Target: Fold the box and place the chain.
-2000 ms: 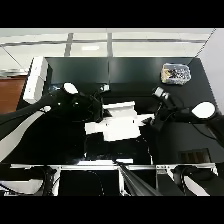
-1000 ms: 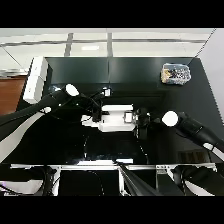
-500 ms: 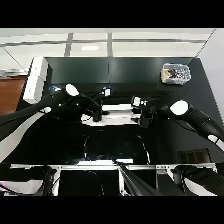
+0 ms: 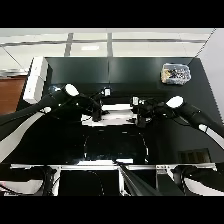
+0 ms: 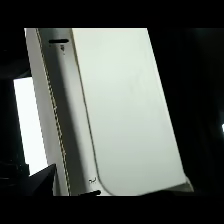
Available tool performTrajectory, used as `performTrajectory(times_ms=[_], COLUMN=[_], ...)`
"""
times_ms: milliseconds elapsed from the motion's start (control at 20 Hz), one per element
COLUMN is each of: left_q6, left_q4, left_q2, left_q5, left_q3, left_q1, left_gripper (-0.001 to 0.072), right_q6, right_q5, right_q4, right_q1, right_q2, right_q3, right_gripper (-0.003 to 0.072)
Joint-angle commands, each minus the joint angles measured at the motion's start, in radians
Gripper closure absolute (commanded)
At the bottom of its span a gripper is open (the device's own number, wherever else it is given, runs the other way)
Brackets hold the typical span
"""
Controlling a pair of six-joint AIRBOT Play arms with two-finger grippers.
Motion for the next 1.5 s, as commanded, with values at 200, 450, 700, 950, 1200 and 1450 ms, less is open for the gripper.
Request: performTrajectory(times_ms=[200,450,700,950,1200,1450], left_q6=[0.0,0.0,0.0,0.0,0.0,0.0], left_q4=[0.0,0.0,0.0,0.0,0.0,0.0], left_q2=[0.0,0.0,0.0,0.0,0.0,0.0], left_q5=[-0.001,-0.002,-0.002,-0.001,-0.002,-0.001], left_q3=[0.0,0.0,0.0,0.0,0.0,0.0], left_q1=[-0.001,-0.001,-0.001,-0.001,-0.001,-0.001], left_gripper=[0.0683,0.0683,0.0683,0.0683,0.0683,0.0683], right_q6=[0.011,0.011,0.01,0.018,0.045,0.077], right_q5=[0.071,0.071,0.047,0.03,0.006,0.001], right_q4=[-0.01,-0.043,-0.087,-0.091,-0.122,-0.137], right_q1=[-0.002,-0.002,0.002,0.009,0.029,0.032], right_q2=[-0.049,-0.075,-0.09,-0.09,-0.093,-0.102], right_q3=[0.013,0.006,0.002,0.002,0.003,0.014], right_gripper=[-0.0014,-0.0014,-0.0014,-0.0014,-0.0014,-0.0014])
